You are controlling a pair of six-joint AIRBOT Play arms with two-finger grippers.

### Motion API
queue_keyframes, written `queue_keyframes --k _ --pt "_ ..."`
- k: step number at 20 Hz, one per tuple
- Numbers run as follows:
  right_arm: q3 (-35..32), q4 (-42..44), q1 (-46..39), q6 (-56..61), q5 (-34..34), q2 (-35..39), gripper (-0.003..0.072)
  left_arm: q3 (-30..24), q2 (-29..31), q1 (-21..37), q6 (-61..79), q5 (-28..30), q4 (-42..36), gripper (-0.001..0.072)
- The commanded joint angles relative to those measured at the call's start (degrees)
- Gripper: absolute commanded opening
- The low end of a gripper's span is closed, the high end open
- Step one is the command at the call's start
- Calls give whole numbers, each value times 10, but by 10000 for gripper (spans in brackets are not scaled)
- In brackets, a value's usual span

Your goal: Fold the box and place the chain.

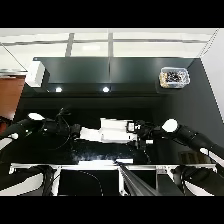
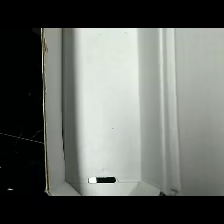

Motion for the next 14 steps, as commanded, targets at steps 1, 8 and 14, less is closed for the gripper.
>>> queue_keyframes --k 1,8,14 --pt "0 0 0 0 0 0 466 34 -17 -42 49 -33 -33 33" --pt "0 0 0 0 0 0 466 114 -4 -48 16 -112 28 709" --pt "0 0 0 0 0 0 467 121 7 -146 -33 -23 65 686"
